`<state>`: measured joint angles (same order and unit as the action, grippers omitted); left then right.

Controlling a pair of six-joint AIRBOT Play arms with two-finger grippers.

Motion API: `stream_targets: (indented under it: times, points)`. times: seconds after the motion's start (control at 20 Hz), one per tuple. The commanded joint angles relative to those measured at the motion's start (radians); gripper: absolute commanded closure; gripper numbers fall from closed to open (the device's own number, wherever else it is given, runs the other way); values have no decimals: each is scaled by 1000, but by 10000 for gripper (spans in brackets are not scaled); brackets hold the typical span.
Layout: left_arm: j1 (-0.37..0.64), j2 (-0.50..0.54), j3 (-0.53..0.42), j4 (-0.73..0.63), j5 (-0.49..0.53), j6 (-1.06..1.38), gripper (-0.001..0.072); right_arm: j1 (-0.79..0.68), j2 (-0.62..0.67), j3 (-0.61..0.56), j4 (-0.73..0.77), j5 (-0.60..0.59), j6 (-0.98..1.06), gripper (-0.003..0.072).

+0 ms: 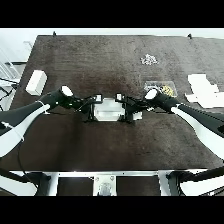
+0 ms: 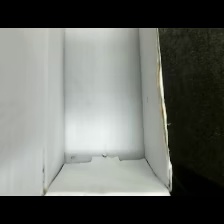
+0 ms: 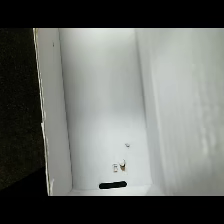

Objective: Fold the box and place the chain.

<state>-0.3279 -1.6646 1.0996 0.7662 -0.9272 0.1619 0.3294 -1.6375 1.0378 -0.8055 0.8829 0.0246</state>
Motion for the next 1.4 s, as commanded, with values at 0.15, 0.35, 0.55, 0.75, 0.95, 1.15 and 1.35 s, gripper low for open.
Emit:
stream_targets:
  times: [0.15,0.35,0.55,0.75,0.95,1.15,1.35]
  points:
    - [-2,0,0,4,3,-5,4,0,-1,0,1,0,1,112]
    - [-2,0,0,13,3,-7,4,0,-1,0,1,0,1,112]
    - [-2,0,0,14,3,-8,7,0,-1,0,1,0,1,111]
    - [-2,0,0,13,4,-9,178,0,-1,0,1,0,1,112]
    - [-6,0,0,12,13,-8,235,0,-1,0,1,0,1,111]
    - [-6,0,0,13,18,-8,234,0,-1,0,1,0,1,112]
    - [-6,0,0,12,22,-8,234,0,-1,0,1,0,1,112]
